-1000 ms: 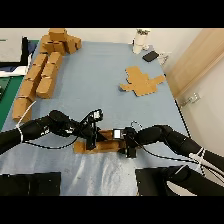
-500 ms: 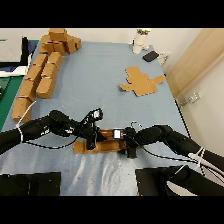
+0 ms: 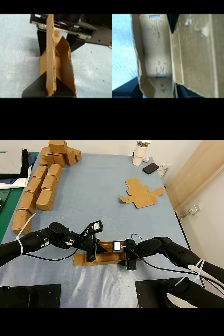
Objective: Fold the box.
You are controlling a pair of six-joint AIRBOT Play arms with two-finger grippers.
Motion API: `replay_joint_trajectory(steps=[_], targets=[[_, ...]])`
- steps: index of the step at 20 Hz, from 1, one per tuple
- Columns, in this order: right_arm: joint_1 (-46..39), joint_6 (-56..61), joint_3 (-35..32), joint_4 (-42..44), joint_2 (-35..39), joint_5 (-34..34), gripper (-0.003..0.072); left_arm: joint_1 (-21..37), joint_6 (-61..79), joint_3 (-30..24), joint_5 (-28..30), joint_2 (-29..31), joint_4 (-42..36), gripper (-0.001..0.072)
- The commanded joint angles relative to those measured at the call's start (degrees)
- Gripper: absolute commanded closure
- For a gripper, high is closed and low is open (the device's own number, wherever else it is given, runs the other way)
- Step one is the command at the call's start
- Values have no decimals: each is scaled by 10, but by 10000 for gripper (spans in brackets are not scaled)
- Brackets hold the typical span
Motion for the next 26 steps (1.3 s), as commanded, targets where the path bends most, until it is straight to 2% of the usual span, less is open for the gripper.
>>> replay_joint_trajectory(steps=[1, 3, 4, 5, 6, 11, 14, 15, 16, 17, 19, 21, 23, 26], targets=[[0, 0, 0, 0, 0, -1, 186, 1, -5, 0, 2, 0, 0, 697], [0, 1, 0, 0, 0, -1, 186, 1, -19, 0, 9, 0, 1, 695], [0, 0, 0, 0, 0, -1, 186, 1, -26, 0, 14, 2, 1, 589], [0, 1, 0, 0, 0, -1, 186, 1, -44, 0, 23, 7, 1, 342], [0, 1, 0, 0, 0, -2, 186, 6, -72, 0, 30, 14, 5, 279], [0, 1, 0, 0, 0, -3, 186, 58, -183, 0, 8, 82, 99, 277], [0, 1, 0, 0, 0, -3, 186, 79, -312, 0, -39, 124, 226, 278], [0, 1, 0, 0, 0, -3, 186, 81, -366, 0, -70, 133, 259, 319], [0, 1, 0, 0, 0, -3, 186, 80, -433, 0, -116, 136, 278, 584], [0, 1, 0, 0, 0, -3, 186, 76, -495, -2, -173, 135, 286, 700], [0, 1, 0, 0, 0, -3, 186, 50, -643, -16, -222, 130, 283, 701], [0, 1, 0, 0, 0, -3, 186, 0, -703, -25, -216, 130, 268, 701], [0, 1, 0, 0, 0, -5, 186, -35, -713, -24, -152, 130, 206, 700], [0, 1, 0, 0, 0, -6, 186, -36, -696, -24, -36, 130, 111, 700]])
